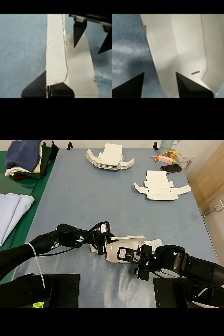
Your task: Fold the box.
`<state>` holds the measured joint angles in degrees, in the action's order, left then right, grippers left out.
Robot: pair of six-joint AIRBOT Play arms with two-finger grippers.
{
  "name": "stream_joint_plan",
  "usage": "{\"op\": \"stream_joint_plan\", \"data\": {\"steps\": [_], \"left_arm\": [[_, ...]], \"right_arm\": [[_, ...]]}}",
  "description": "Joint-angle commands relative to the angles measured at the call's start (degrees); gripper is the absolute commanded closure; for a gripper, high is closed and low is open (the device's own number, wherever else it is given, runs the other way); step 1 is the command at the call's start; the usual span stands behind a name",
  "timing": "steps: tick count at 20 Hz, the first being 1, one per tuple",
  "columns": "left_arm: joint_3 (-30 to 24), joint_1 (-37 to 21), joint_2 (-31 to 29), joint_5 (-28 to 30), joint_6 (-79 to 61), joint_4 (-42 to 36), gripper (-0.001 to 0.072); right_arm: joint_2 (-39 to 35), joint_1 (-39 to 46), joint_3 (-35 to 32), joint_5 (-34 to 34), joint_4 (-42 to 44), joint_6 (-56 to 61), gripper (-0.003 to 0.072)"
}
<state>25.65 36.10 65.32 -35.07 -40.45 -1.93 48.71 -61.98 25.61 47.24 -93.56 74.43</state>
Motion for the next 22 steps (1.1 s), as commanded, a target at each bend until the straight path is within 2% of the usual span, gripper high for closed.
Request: {"op": "stream_joint_plan", "data": {"steps": [1, 11, 18, 22], "left_arm": [[0.0, 0.0, 0.04, -0.02, -0.02, 0.0, 0.0695], [0.0, 0.0, 0.04, 0.0, -0.02, 0.0, 0.0695], [0.0, 0.0, 0.04, 0.0, -0.02, 0.0, 0.0695], [0.0, 0.0, 0.04, 0.0, -0.02, 0.0, 0.0695]], "right_arm": [[1.92, -0.74, -0.11, -5.31, -4.79, 2.14, 0.0095], [1.88, -0.09, 0.13, -10.23, -12.85, 9.6, 0.0104], [0.13, -0.09, 1.6, -9.84, -13.97, 12.24, 0.0104], [0.15, -0.09, 1.6, -7.02, -14.08, 17.7, 0.0102]]}}
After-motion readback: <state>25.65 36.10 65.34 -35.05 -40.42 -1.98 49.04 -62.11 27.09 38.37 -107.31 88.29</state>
